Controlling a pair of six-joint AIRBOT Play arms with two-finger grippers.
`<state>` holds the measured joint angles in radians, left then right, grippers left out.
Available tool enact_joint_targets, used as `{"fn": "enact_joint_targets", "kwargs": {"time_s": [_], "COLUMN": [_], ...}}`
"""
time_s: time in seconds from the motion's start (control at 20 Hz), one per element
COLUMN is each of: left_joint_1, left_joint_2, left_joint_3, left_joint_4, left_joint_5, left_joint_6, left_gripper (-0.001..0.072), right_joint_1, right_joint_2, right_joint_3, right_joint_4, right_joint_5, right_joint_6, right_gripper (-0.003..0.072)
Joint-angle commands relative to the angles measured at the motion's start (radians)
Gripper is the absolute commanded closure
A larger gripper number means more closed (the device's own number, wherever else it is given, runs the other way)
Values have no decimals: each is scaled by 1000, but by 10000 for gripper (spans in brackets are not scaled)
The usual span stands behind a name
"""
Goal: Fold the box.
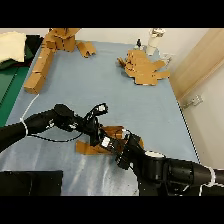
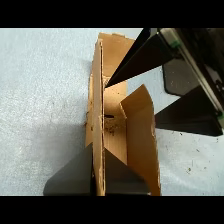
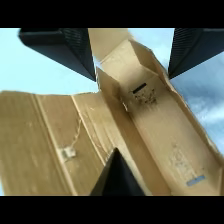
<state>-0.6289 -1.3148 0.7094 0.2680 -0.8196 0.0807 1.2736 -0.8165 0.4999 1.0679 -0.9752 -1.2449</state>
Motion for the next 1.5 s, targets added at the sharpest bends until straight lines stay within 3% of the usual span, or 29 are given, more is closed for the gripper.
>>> {"fn": "enact_joint_targets", "kwargs": {"time_s": [0.0,0.15,0.45,0.65,0.8,1.05,1.45], "left_joint_1": [0,0,-1,-1,-1,-1,-1], "left_joint_2": [-1,-1,-1,-1,-1,-1,-1], "left_joint_3": [0,0,0,0,0,0,0], "left_joint_4": [0,0,0,0,0,0,0], "left_joint_5": [0,0,0,0,0,0,0], "left_joint_6": [0,0,0,0,0,0,0], "left_gripper": [696,697,696,696,697,696,696], "right_joint_1": [-65,-159,-469,-648,-716,-744,-744], "right_joint_2": [57,146,166,99,17,-76,-74], "right_joint_3": [-18,-72,-114,-114,-113,-111,-111], "right_joint_4": [77,185,630,954,1096,1159,1139], "right_joint_5": [21,132,293,243,214,189,188], "right_joint_6": [-220,-390,-1004,-1353,-1528,-1579,-1554], "right_gripper": [-34,-34,-34,-34,-34,-34,-32]}}
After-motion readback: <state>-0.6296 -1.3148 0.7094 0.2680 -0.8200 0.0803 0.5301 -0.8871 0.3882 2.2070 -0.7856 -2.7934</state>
